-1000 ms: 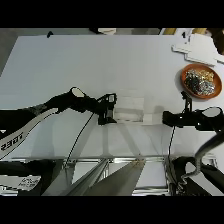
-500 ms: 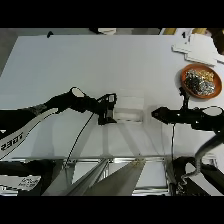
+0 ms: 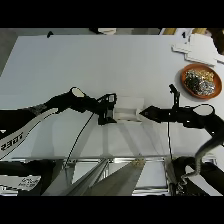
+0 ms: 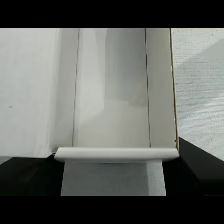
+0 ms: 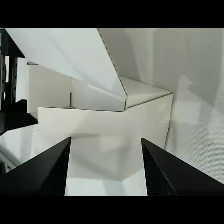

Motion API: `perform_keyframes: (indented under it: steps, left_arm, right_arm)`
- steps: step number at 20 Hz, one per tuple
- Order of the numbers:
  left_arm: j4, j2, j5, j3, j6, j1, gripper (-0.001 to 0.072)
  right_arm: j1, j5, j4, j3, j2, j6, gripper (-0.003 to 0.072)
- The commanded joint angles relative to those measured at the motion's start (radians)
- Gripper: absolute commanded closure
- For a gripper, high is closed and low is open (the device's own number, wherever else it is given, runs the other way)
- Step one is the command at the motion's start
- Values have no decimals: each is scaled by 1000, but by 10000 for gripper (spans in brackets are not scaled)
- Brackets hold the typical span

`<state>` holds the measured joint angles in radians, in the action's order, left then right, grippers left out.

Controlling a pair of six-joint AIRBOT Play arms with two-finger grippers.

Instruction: Fold the box and place the chain.

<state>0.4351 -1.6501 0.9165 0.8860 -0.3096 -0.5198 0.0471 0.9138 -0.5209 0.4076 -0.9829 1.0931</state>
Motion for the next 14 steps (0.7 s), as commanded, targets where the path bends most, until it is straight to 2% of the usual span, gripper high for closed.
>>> perform_keyframes:
  steps: [1, 3, 9, 14]
  left_arm:
    - [0, 1, 0, 1, 0, 1, 500]
    - [0, 1, 0, 1, 0, 1, 500]
    - [0, 1, 0, 1, 0, 1, 500]
    - [0, 1, 0, 1, 0, 1, 500]
  right_arm:
    - [83, -48, -199, 65, -1, 229, 217]
    - [139, -49, -337, 100, -8, 378, 217]
    - [321, -81, -557, 198, -79, 698, 217]
    - [443, 8, -790, 321, -188, 999, 216]
